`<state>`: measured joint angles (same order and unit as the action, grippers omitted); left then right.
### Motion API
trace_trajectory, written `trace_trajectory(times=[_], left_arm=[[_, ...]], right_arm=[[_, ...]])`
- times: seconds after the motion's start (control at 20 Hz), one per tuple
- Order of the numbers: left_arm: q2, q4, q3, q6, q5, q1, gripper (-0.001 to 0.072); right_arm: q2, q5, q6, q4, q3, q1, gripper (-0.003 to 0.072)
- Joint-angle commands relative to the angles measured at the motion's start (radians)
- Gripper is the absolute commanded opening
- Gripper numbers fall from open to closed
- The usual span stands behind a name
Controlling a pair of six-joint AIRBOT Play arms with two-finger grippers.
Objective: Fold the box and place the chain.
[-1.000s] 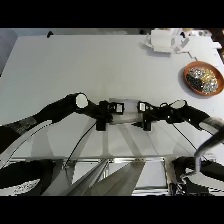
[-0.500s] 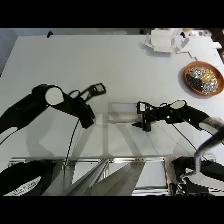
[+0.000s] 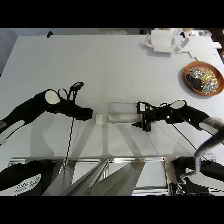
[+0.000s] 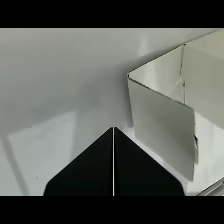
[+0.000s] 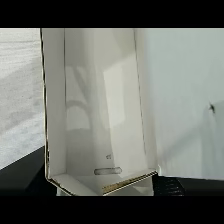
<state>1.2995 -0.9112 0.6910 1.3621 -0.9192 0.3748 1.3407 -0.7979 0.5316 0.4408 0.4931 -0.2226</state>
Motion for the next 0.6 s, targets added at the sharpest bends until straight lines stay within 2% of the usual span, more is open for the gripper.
trace_trajectory(times=[0.0,0.35,0.55], left_arm=[[0.089,0.133,-0.01,-0.042,0.034,0.021,0.0008],[0.099,0.157,-0.009,-0.057,0.055,0.057,0.0008],[0.028,0.187,-0.009,-0.094,0.073,0.057,0.0008]], right_arm=[[-0.001,0.0,0.0,0.0,0.0,0.0,0.0329],[-0.001,0.0,0.0,0.0,0.0,0.0,0.0329],[-0.001,0.0,0.0,0.0,0.0,0.0,0.0329]])
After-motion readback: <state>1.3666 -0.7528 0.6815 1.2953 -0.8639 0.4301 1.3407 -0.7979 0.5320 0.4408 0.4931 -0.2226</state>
